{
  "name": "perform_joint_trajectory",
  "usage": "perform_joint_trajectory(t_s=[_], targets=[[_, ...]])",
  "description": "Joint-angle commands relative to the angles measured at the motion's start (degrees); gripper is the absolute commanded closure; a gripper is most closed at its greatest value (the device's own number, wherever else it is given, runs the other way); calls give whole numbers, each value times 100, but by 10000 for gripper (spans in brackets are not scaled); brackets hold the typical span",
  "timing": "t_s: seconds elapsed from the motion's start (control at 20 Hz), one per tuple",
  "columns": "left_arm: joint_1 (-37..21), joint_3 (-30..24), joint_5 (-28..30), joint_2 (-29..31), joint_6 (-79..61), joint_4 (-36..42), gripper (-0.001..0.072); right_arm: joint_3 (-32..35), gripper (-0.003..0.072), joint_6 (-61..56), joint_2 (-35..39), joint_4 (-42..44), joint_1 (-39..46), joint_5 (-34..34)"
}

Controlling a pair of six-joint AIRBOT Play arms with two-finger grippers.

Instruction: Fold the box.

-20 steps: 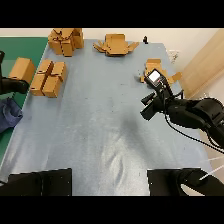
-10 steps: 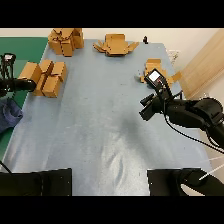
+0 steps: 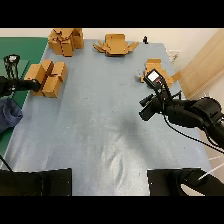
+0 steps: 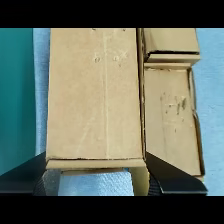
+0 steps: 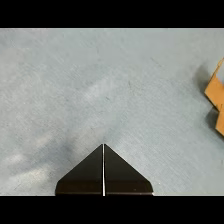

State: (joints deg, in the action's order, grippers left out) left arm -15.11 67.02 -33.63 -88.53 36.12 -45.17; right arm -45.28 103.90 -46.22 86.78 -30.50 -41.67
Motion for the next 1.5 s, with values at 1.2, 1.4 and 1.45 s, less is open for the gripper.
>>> perform_joint_trajectory(t_s=[1.2, 1.4, 1.45], targets=[[37, 236, -52, 284, -68, -157, 21, 0, 678, 0, -168, 96, 0, 0], [37, 415, -291, 284, -70, -155, 21, 0, 678, 0, -168, 118, 0, 0], [37, 468, -343, 284, -70, -153, 21, 0, 678, 0, -168, 118, 0, 0]])
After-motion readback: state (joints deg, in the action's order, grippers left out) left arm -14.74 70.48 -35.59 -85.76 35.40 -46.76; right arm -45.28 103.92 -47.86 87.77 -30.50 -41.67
